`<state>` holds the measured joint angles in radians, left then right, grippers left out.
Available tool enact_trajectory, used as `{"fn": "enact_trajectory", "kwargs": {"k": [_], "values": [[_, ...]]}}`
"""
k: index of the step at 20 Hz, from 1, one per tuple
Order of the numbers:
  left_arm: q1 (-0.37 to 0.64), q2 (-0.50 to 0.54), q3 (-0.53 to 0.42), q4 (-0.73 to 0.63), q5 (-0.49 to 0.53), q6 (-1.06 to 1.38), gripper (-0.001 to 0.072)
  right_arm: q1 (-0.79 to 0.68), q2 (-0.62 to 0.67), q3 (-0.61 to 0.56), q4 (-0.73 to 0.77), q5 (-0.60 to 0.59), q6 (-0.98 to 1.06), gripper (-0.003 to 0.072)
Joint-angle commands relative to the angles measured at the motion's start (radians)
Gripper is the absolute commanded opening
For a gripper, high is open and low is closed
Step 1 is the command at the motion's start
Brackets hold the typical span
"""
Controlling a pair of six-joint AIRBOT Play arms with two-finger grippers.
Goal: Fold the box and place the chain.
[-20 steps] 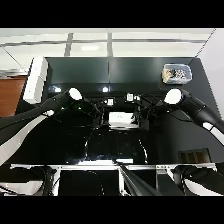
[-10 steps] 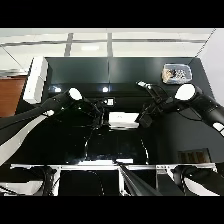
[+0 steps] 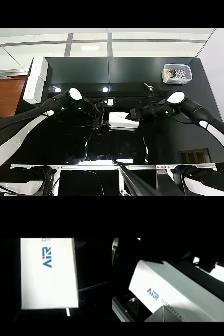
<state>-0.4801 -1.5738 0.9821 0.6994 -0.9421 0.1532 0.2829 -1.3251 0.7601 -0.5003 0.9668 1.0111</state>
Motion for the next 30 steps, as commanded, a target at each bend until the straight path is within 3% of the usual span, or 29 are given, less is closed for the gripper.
{"fn": "enact_trajectory", "kwargs": {"k": [1,8,13,14,15,16,19,22,25,30], "values": [[0.0,-0.001,0.0,-0.001,-0.002,-0.002,0.0466,-0.002,-0.035,-0.005,-0.047,-0.021,0.016,0.0018],[0.001,-0.001,0.0,-0.002,-0.003,-0.004,0.0465,-0.003,-0.002,0.027,-0.056,0.079,0.006,0.0017],[0.001,0.031,0.0,0.05,0.019,-0.094,0.0472,-0.129,0.166,0.129,-0.088,0.257,0.006,0.0017],[0.001,0.039,0.0,0.082,0.021,-0.121,0.053,-0.18,0.214,0.133,-0.099,0.28,0.011,0.0018],[0.001,0.047,0.0,0.112,0.017,-0.145,0.0685,-0.238,0.261,0.133,-0.114,0.298,0.019,0.0017],[0.001,0.061,0.0,0.133,0.012,-0.17,0.0718,-0.3,0.306,0.133,-0.14,0.319,0.033,0.0017],[0.01,0.145,0.001,0.154,-0.012,-0.187,0.0718,-0.473,0.405,0.133,-0.237,0.398,0.066,0.0017],[0.011,0.21,0.003,0.013,-0.069,-0.187,0.0711,-0.581,0.436,0.132,-0.268,0.448,0.083,0.0018],[-0.058,0.165,0.062,-0.095,-0.051,-0.192,0.0709,-0.588,0.436,0.13,-0.288,0.433,0.081,0.0018],[-0.16,-0.064,0.259,-0.095,-0.002,-0.314,0.071,-0.588,0.436,0.13,-0.289,0.415,0.068,0.0018]]}}
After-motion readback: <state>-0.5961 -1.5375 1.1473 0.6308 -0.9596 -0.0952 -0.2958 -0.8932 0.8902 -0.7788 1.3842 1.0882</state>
